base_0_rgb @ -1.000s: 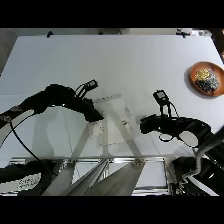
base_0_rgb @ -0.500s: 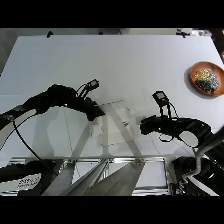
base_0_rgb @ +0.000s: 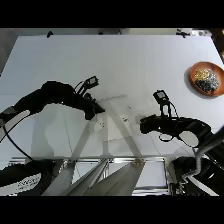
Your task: Fold the box and place the chain.
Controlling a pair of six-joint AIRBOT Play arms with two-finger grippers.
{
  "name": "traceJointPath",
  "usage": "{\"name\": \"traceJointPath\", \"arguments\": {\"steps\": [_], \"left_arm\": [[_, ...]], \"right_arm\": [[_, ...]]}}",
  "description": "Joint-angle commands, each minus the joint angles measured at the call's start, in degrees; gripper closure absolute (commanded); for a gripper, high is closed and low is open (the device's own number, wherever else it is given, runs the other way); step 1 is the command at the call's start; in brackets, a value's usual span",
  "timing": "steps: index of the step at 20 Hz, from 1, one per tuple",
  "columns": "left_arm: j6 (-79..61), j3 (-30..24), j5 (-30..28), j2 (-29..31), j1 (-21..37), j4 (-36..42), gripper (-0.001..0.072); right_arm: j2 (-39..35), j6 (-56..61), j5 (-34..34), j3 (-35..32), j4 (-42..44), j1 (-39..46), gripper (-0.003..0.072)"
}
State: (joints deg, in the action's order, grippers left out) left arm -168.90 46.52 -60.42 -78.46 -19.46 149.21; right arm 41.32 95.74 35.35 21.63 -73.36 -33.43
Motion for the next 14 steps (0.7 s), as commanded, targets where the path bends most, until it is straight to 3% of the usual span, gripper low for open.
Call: {"name": "traceJointPath", "arguments": {"steps": [1, 2, 4, 9, 10, 14], "left_arm": [[-0.2, 2.0, -1.5, 4.5, 0.0, -0.6, 0.0690], [-0.2, 2.3, -2.0, 5.0, 0.0, -0.5, 0.0664], [-0.2, 2.3, -3.4, 4.7, 0.0, -0.7, 0.0540], [-0.2, 2.3, -4.0, 1.2, 0.0, -0.6, 0.0488], [-0.2, 2.3, -3.8, 0.3, 0.0, -0.6, 0.0448], [-0.2, 2.3, 1.8, -3.1, 0.0, -3.0, 0.0426]], "right_arm": [[-0.1, 0.0, -3.6, 0.0, 0.4, -0.1, 0.0670], [-0.1, 0.0, -5.4, 0.0, 0.3, -0.1, 0.0670], [-0.1, -0.1, -8.9, 0.0, 0.3, -0.1, 0.0670], [-0.1, -1.1, -11.4, 0.0, 0.2, -0.1, 0.0670], [-0.1, -1.3, -11.4, 0.0, 0.2, -0.1, 0.0670], [-0.1, -1.3, -11.4, 0.0, 0.2, -0.1, 0.0670]]}}
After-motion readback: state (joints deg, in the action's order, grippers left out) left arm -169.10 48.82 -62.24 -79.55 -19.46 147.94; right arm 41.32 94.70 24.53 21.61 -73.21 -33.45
